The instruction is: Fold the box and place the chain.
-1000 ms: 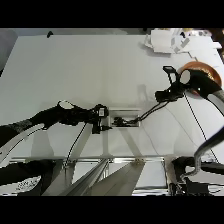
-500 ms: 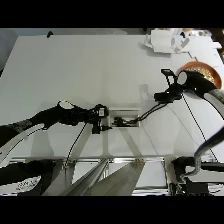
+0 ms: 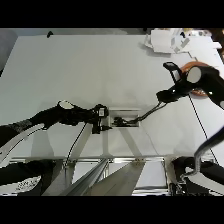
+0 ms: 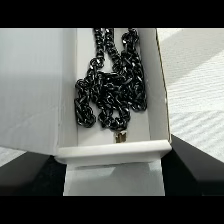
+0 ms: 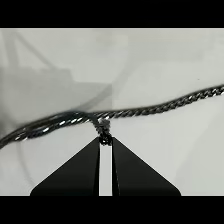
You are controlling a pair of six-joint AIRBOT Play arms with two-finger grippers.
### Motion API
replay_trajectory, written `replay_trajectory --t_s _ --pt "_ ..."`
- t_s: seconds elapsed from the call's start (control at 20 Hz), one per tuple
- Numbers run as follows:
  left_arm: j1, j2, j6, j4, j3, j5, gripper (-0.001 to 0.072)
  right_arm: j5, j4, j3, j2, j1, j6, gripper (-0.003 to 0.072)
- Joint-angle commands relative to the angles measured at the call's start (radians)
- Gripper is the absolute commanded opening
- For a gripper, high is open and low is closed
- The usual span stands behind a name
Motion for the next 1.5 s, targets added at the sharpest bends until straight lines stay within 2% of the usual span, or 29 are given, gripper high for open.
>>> replay_trajectory --t_s 0.0,0.25,0.45,0.65,0.8,1.15,1.35,1.4,1.45 --pt "0.0 0.0 0.0 0.0 0.0 0.0 0.0137 0.09 0.088 0.0 0.203 0.067 -0.021 0.0018" --pt "0.0 0.0 0.0 0.0 0.0 0.0 0.0137 0.105 0.251 0.0 0.417 0.214 -0.021 0.0018" --pt "0.0 0.0 0.0 0.0 0.0 0.0 0.0137 0.005 0.337 0.0 0.46 0.354 -0.03 0.0018" --pt "0.0 0.0 0.0 0.0 0.0 0.0 0.0137 -0.161 0.331 -0.002 0.427 0.481 -0.039 0.0018" --pt "0.0 0.0 0.0 0.0 0.0 0.0 0.0137 -0.211 0.329 -0.002 0.37 0.498 -0.039 0.0018" --pt "0.0 0.0 0.0 0.0 0.0 0.0 0.0137 -0.212 0.337 -0.036 0.15 0.498 -0.039 0.0019" --pt "0.0 0.0 0.0 0.0 0.0 0.0 0.0137 -0.219 0.334 -0.043 0.096 0.498 -0.039 0.002" --pt "0.0 0.0 0.0 0.0 0.0 0.0 0.0137 -0.217 0.334 -0.043 0.096 0.498 -0.039 0.0024" --pt "0.0 0.0 0.0 0.0 0.0 0.0 0.0137 -0.211 0.335 -0.043 0.096 0.498 -0.039 0.0072"
